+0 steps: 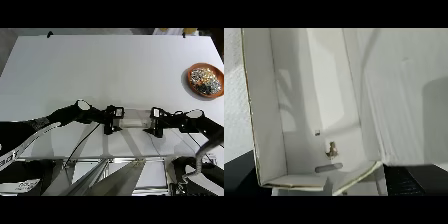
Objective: Fold the box and place the chain.
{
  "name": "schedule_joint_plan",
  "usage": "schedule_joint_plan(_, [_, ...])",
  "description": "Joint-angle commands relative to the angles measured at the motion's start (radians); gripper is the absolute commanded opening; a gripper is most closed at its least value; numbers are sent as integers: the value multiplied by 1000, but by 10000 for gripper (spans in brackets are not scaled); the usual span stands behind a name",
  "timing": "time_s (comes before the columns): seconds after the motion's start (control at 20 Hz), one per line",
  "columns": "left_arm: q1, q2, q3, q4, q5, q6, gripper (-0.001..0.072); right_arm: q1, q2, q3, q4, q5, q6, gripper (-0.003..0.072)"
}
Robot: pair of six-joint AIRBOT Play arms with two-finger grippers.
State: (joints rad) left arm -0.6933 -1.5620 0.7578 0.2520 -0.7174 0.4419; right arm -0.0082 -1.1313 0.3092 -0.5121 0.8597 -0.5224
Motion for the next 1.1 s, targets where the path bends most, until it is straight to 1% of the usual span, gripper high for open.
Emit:
schedule_joint_plan(0.0, [0, 1, 1, 2, -5, 3, 313, -30, 74, 0, -97, -3, 138, 688])
schedule_joint_plan(0.15, [0, 1, 1, 3, -5, 3, 313, -60, 214, 0, -302, 9, 283, 686])
schedule_joint_plan(0.3, [0, 0, 1, 3, -5, 3, 313, -70, 386, 0, -457, 72, 380, 683])
schedule_joint_plan(0.35, [0, 1, 1, 2, -4, 3, 313, -70, 433, 0, -471, 93, 411, 681])
schedule_joint_plan(0.45, [0, 1, 1, 2, -5, 3, 313, -70, 486, 0, -428, 105, 451, 678])
schedule_joint_plan(0.55, [0, 1, 0, 3, -5, 3, 313, -65, 512, 0, -339, 122, 443, 562])
schedule_joint_plan(0.65, [0, 1, 1, 2, -5, 3, 313, -39, 518, 0, -261, 133, 443, 371])
schedule_joint_plan(0.8, [0, 1, 1, 2, -5, 3, 313, 21, 518, 0, -161, 149, 439, 55])
schedule_joint_plan(0.85, [0, 1, 1, 2, -6, 3, 313, 41, 518, 0, -127, 142, 432, 22])
schedule_joint_plan(0.95, [0, 1, 1, 2, -5, 3, 313, 85, 515, 0, -48, 68, 404, 22])
schedule_joint_plan(1.05, [0, 1, 1, 3, -6, 3, 313, 131, 496, 0, 19, -101, 402, 22])
